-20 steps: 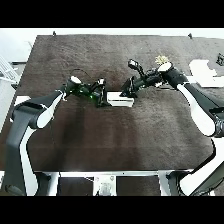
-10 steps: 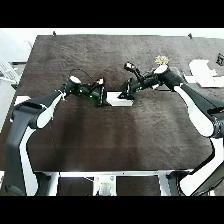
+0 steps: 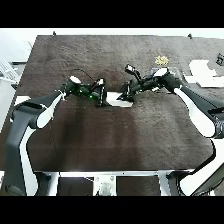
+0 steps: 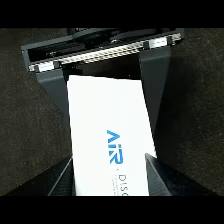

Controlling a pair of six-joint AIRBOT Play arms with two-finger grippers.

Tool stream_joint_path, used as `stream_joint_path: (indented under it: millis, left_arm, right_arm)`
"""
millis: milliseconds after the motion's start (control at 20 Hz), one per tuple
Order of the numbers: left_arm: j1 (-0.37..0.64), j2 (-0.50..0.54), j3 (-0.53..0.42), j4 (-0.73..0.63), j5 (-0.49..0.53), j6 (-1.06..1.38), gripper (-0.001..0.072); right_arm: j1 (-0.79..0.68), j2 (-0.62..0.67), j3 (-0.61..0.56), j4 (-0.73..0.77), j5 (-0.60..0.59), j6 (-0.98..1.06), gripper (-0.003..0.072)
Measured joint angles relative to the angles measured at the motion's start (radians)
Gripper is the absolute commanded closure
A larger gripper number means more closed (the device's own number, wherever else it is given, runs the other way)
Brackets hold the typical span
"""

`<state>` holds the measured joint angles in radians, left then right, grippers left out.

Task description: Fold the box and place the chain.

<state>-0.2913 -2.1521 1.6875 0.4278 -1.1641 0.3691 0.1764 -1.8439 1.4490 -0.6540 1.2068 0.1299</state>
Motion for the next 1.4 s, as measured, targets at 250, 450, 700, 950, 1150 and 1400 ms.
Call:
stream_joint_path:
  millis: [250, 450, 700, 950, 1150, 1400]
  left_arm:
    - [0.0, 0.0, 0.0, 0.001, -0.004, 0.001, 0.0252]
    - [0.0, 0.0, 0.0, 0.002, -0.006, 0.001, 0.0252]
    - [0.0, 0.0, 0.0, 0.001, -0.003, 0.0, 0.0252]
    - [-0.002, 0.0, -0.001, -0.008, 0.012, -0.006, 0.0252]
    - [-0.001, 0.0, 0.0, -0.007, 0.01, -0.005, 0.0252]
    - [-0.001, 0.0, 0.0, -0.005, 0.009, -0.004, 0.0252]
  right_arm:
    - [0.0, -0.001, -0.014, -0.004, 0.008, -0.006, 0.0169]
    - [0.0, 0.0, -0.022, -0.003, 0.018, -0.009, 0.0168]
    - [0.0, 0.016, -0.011, 0.021, 0.037, -0.009, 0.0167]
    - [-0.001, 0.034, 0.001, 0.055, 0.106, -0.008, 0.0173]
    - [-0.025, 0.039, 0.005, 0.099, 0.117, -0.009, 0.053]
    - [-0.067, 0.04, -0.003, 0.141, 0.119, -0.01, 0.068]
